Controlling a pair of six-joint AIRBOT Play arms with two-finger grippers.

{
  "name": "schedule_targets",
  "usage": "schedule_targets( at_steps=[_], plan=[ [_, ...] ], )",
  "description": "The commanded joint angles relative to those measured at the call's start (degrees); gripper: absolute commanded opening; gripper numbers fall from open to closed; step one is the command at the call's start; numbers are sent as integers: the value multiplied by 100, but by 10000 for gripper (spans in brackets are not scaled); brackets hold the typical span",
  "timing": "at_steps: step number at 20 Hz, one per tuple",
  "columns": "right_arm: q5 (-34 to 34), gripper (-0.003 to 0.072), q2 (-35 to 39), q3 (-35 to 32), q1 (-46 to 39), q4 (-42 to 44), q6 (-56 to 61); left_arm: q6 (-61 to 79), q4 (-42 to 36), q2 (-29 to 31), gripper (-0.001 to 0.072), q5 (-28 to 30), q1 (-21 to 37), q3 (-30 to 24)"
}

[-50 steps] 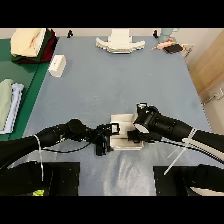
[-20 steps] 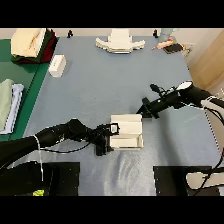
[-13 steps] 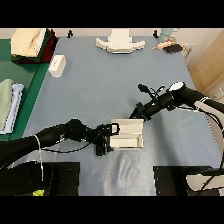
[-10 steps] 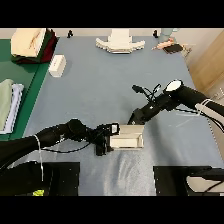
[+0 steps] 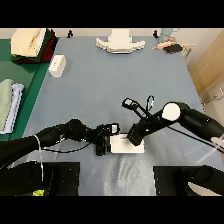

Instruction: Fold the box.

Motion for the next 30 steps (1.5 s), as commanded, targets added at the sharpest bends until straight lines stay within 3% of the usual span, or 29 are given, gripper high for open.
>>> schedule_targets(
  at_steps=[1, 3, 8, 14, 19, 20, 22, 24, 25, 30],
  plan=[
    [-1298, 1, 660, -584, 732, -498, -4, -2, 0, -2, 424, 2, 0, -2],
    [-1716, 1, 892, -835, 1080, -754, -4, -2, 0, -4, 424, 2, 0, -2],
    [-2020, 2, 1316, -938, 1799, -1390, -4, 0, 0, -2, 424, 0, 0, -2],
    [-2245, 1, 1580, -1165, 2516, -2719, 393, -2, 0, -2, 424, 0, 0, -2],
    [-2223, 2, 1591, -1412, 2833, -3042, 511, -2, 0, -2, 424, 2, 0, -2],
    [-2221, 23, 1593, -1412, 2830, -3136, 511, -2, 0, -2, 424, 2, 0, -2],
    [-2208, 326, 1591, -1412, 2830, -3333, 494, 0, -2, -2, 424, 2, 0, -2],
    [-2201, 359, 1589, -1412, 2828, -3528, 490, -2, 0, -2, 424, 2, 0, -2],
    [-2201, 420, 1578, -1412, 2828, -3711, 490, -2, -2, -2, 424, 0, 0, -2],
    [-2286, 470, 1550, -1412, 2826, -4516, 492, -2, 0, -4, 424, 2, 0, -2]
  ],
)
